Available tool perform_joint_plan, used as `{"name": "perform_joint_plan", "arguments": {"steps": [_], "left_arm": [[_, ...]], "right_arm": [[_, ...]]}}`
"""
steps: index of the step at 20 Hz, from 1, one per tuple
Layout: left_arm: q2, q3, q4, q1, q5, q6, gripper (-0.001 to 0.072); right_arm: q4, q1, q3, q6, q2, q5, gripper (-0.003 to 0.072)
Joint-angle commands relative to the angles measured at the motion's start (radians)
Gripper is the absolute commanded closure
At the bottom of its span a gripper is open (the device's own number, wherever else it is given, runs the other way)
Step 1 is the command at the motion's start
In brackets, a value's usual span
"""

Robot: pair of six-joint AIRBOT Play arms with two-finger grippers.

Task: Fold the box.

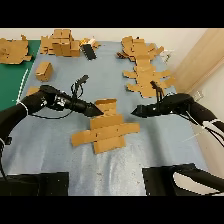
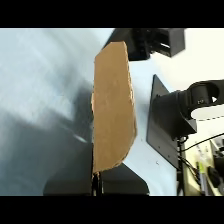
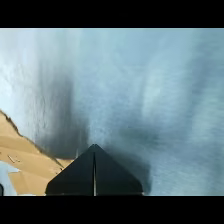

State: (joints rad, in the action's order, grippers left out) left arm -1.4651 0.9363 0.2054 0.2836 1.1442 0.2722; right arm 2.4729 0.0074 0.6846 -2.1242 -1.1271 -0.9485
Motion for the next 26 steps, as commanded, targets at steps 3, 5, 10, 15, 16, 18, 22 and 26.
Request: {"name": "perform_joint_plan", "arguments": {"steps": [3, 5, 10, 15, 16, 18, 22, 26], "left_arm": [[0.027, -0.085, -0.119, 0.045, -0.077, -0.328, 0.0697], [0.027, -0.110, -0.121, 0.063, -0.077, -0.381, 0.0697], [0.053, -0.153, -0.113, 0.134, -0.163, -0.523, 0.0697], [0.052, -0.184, -0.113, 0.127, -0.217, -0.549, 0.0696], [0.050, -0.184, -0.113, 0.118, -0.224, -0.549, 0.0697], [0.043, -0.183, -0.113, 0.095, -0.229, -0.549, 0.0696], [0.024, -0.183, -0.108, 0.077, -0.225, -0.544, 0.0696], [0.008, -0.183, -0.101, 0.077, -0.209, -0.544, 0.0697]], "right_arm": [[-0.011, -0.051, 0.031, 0.067, 0.034, 0.001, 0.0682], [-0.001, -0.050, 0.031, 0.067, 0.034, 0.021, 0.0682], [0.010, -0.005, 0.031, 0.067, 0.033, 0.091, 0.0682], [0.010, 0.013, 0.029, 0.067, 0.033, 0.121, 0.0682], [0.010, 0.013, 0.029, 0.066, 0.033, 0.122, 0.0682], [0.010, 0.013, 0.029, 0.066, 0.033, 0.121, 0.0682], [0.010, 0.013, 0.029, 0.066, 0.033, 0.121, 0.0682], [0.010, 0.013, 0.028, 0.066, 0.033, 0.121, 0.0682]]}}
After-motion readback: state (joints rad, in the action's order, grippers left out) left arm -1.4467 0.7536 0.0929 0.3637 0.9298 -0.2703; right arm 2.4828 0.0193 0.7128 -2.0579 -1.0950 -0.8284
